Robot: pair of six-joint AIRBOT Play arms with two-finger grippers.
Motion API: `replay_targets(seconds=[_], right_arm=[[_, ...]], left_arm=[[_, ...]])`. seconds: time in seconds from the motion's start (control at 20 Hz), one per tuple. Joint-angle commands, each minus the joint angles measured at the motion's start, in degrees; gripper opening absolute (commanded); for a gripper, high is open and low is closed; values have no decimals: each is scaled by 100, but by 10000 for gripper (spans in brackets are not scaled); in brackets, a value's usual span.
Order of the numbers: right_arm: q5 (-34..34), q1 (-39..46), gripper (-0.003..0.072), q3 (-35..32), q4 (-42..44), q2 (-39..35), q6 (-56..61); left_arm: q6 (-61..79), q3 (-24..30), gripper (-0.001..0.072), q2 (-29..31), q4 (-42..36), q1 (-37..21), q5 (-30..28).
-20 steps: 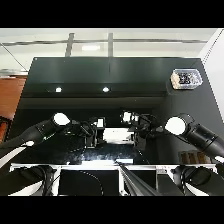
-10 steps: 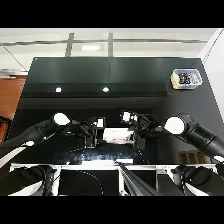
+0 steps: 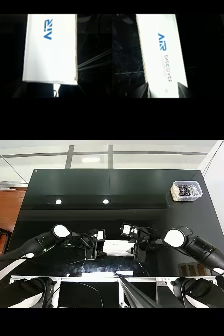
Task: Fold the box and place the chain.
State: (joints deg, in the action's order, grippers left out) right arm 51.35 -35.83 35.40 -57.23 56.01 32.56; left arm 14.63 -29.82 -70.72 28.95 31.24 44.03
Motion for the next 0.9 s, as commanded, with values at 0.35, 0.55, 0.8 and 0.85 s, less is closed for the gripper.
replay_targets(seconds=[0.35, 0.55, 0.8, 0.85], right_arm=[[-72, 0, 451, 0, 17, -2, 0], [-144, 0, 451, -17, 17, 68, 0], [175, 0, 451, -17, 22, 68, 13], [258, 0, 451, -15, 20, 68, 63]], left_arm=[[-7, -2, 344, -4, 0, 2, -2], [-9, -2, 344, -4, 0, 2, -2], [-9, -2, 344, -4, 0, 2, -2], [-9, -2, 344, -4, 0, 2, -2]])
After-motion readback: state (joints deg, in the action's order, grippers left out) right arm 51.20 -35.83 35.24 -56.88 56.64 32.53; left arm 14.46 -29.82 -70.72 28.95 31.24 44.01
